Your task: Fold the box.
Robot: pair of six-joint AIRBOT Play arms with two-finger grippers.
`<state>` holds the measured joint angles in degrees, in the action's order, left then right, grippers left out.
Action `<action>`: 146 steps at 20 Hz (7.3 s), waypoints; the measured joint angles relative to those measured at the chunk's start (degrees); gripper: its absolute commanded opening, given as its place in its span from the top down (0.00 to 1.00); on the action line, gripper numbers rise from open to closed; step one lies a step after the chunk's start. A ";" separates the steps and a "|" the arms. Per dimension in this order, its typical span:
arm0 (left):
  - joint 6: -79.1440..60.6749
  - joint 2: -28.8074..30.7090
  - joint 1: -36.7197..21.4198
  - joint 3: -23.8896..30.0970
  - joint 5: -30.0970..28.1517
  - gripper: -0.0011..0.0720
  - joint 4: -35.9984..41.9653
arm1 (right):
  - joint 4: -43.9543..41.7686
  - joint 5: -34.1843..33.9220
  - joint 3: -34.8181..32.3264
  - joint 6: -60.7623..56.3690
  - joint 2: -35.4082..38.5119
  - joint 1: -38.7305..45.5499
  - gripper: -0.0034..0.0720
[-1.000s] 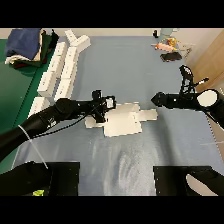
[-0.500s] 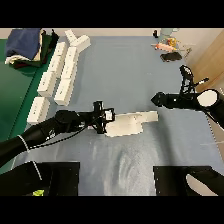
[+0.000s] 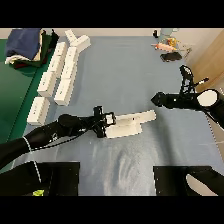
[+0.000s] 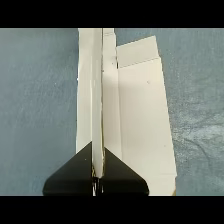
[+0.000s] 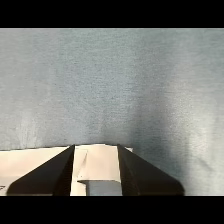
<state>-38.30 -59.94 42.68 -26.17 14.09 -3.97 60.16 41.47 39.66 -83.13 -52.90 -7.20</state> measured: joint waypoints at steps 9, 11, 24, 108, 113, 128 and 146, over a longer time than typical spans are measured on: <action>25.99 -0.72 -13.00 -8.83 23.41 0.97 -18.53 | -0.02 0.00 0.00 0.02 0.00 0.00 0.40; 29.53 -1.07 -14.45 -10.45 28.55 0.97 -22.27 | 0.00 0.00 0.00 0.02 0.00 0.00 0.40; 36.39 -2.64 -14.05 -15.06 34.21 0.97 -27.15 | 0.02 0.02 0.00 0.02 0.00 0.00 0.40; 31.71 -5.40 -7.37 -11.45 29.53 0.97 -26.67 | 45.51 3.10 -14.53 0.76 3.87 -55.67 0.08; 31.69 -5.40 -7.37 -11.45 29.53 0.97 -26.67 | 43.41 5.03 -14.53 0.92 4.83 -55.71 0.08; 31.71 -5.40 -7.37 -11.45 29.51 0.97 -26.67 | 45.88 3.43 -14.51 2.95 1.49 -55.78 0.08; 31.71 -5.40 -7.37 -11.45 29.51 0.97 -26.67 | 55.89 4.35 -14.53 -24.85 8.04 -54.03 0.00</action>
<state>-6.59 -65.34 35.31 -37.63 43.59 -30.63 116.05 45.82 25.12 -107.98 -44.86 -61.23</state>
